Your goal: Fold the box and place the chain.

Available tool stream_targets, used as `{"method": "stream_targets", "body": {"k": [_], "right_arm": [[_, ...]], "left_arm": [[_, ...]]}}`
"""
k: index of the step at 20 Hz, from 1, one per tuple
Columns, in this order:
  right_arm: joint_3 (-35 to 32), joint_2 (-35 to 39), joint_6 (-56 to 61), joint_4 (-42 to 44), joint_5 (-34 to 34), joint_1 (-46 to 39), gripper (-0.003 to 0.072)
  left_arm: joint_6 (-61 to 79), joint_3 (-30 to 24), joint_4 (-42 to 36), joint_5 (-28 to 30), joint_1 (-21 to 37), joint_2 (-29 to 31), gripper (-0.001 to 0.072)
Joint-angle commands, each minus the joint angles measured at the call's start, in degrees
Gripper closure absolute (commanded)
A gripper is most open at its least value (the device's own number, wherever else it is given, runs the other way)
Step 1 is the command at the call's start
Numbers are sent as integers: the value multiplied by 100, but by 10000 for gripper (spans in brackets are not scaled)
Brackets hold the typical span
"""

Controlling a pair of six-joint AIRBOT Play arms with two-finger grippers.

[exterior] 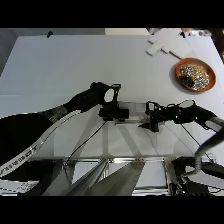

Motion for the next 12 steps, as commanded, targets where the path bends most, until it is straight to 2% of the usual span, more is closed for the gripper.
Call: {"method": "stream_targets", "body": {"k": [1,2,8,9,12], "right_arm": [[0,-2,0,-2,2,0,225],[0,-2,0,-2,4,0,224],[0,-2,0,-2,2,0,224],[0,-2,0,-2,4,0,224],[0,-2,0,-2,2,0,224]], "left_arm": [[-284,98,120,-166,-63,-170,323],[-289,98,118,-162,-63,-190,368],[-492,101,151,15,-87,-205,401],[-494,116,162,20,-101,-205,454],[-516,380,407,-122,-162,-262,488]]}}
